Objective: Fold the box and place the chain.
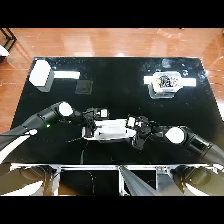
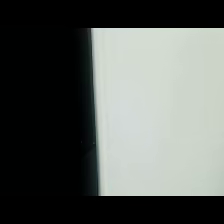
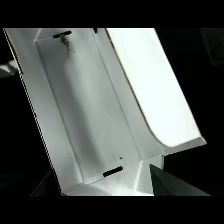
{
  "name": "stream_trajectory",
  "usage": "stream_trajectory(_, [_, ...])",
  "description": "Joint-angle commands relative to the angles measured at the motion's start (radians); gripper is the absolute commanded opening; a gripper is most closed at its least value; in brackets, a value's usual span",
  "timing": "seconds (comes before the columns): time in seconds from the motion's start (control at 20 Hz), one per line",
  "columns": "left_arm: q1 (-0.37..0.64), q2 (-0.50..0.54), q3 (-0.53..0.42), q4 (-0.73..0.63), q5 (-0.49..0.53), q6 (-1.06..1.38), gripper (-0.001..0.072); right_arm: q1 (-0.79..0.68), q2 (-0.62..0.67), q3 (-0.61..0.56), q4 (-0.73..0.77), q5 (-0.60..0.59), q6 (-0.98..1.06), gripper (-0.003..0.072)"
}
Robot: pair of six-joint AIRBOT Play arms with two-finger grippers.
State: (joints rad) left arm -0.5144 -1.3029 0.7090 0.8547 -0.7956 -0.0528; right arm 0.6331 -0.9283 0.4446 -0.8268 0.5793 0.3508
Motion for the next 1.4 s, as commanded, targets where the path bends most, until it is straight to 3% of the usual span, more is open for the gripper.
stream_trajectory(0.0, [0.0, 0.0, 0.001, 0.0, -0.002, 0.0, 0.002, -0.003, 0.007, 0.005, -0.022, -0.021, -0.058, 0.0708])
stream_trajectory(0.25, [0.0, 0.0, 0.001, 0.0, -0.002, -0.003, 0.002, -0.003, 0.004, 0.005, -0.016, -0.092, -0.126, 0.0707])
stream_trajectory(0.55, [0.0, 0.0, 0.001, 0.0, -0.002, -0.003, 0.002, -0.003, -0.026, 0.005, -0.014, -0.092, -0.127, 0.0707])
stream_trajectory(0.9, [0.0, 0.0, 0.001, 0.0, -0.003, -0.002, 0.002, -0.056, -0.16, 0.108, 0.126, 0.026, -0.243, 0.0707])
stream_trajectory(1.05, [0.0, 0.0, 0.001, 0.0, -0.003, -0.002, 0.002, -0.156, -0.192, 0.133, 0.262, 0.192, -0.383, 0.0708])
stream_trajectory(1.35, [0.0, 0.0, 0.001, 0.0, -0.002, -0.003, 0.002, -0.114, -0.247, 0.121, 0.225, 0.224, -0.442, 0.0708])
